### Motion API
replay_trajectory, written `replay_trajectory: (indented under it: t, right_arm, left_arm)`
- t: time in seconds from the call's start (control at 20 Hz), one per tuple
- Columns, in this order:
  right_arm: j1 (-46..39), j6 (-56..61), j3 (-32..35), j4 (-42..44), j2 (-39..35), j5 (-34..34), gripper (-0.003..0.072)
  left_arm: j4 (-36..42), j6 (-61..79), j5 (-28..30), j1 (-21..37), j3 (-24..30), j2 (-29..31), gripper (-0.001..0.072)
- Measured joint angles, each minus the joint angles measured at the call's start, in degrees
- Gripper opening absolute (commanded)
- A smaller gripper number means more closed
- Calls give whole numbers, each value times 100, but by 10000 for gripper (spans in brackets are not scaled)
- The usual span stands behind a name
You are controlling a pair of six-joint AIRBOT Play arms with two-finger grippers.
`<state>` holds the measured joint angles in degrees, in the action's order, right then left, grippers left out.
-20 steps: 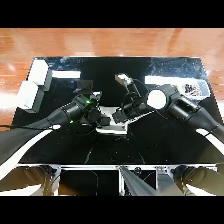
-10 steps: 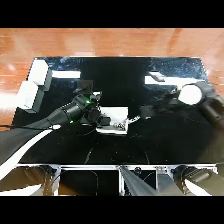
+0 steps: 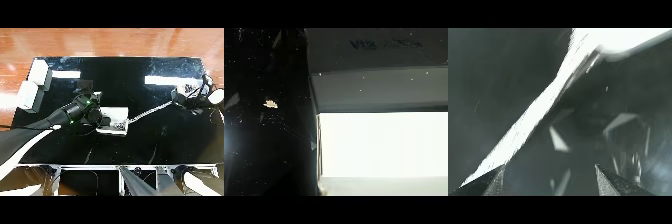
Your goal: Fold the box and place the chain.
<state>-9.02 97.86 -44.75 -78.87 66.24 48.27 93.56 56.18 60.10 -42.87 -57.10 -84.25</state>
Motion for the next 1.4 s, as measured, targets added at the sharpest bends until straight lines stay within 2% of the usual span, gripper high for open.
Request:
replay_trajectory:
  t: [0.2,0.45,0.5,0.6,0.65,0.7,0.85,1.05,1.4]
  right_arm:
    - [-173,79,-223,186,542,-575,651]
    - [-225,114,-450,535,1078,-868,650]
    - [-225,101,-468,586,1165,-909,579]
    - [-225,39,-490,699,1311,-953,365]
    - [-225,-7,-496,754,1364,-973,75]
    - [-225,-55,-503,828,1401,-988,27]
    - [-227,-367,-525,1139,1462,-918,28]
    - [-184,-1276,-673,1495,1292,-448,28]
    - [-133,-2074,-826,1725,-400,651,30]
  left_arm:
    - [-9,0,76,0,0,0,19]
    - [-13,0,136,0,0,0,19]
    - [-13,0,138,0,0,0,19]
    - [-13,0,140,0,0,0,19]
    - [-13,0,140,0,0,0,19]
    - [-13,0,138,0,0,0,19]
    - [-15,0,136,0,0,0,19]
    - [-24,-2,131,0,0,0,19]
    - [-28,-2,125,0,0,0,19]
